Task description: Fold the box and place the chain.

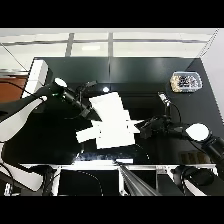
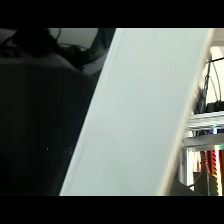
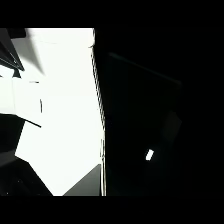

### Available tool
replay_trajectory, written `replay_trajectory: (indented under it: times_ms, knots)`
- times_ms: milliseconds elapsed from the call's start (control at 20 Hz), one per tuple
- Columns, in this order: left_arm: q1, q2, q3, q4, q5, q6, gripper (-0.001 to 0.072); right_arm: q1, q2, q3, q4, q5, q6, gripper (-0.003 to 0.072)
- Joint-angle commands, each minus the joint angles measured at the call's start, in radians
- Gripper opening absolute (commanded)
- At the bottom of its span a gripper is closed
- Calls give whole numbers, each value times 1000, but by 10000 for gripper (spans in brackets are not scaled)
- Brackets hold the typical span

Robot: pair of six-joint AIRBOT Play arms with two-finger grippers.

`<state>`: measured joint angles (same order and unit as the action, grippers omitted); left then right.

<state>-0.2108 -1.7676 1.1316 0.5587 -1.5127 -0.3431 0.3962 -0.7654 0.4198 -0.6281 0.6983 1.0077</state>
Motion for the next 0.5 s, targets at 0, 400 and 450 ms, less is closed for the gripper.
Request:
replay_trajectory:
  times_ms: [0, 400, 450]
  knots:
    - [-12, -1, 1, 4, 10, 4, 238, 1, 0, 0, -2, 1, 3, 12]
    - [-6, 0, 2, 10, -17, 32, 25, -132, 2, 40, -92, 120, 40, 593]
    - [-6, 3, 2, 11, -16, 50, 24, -195, 2, 77, -141, 190, 40, 593]
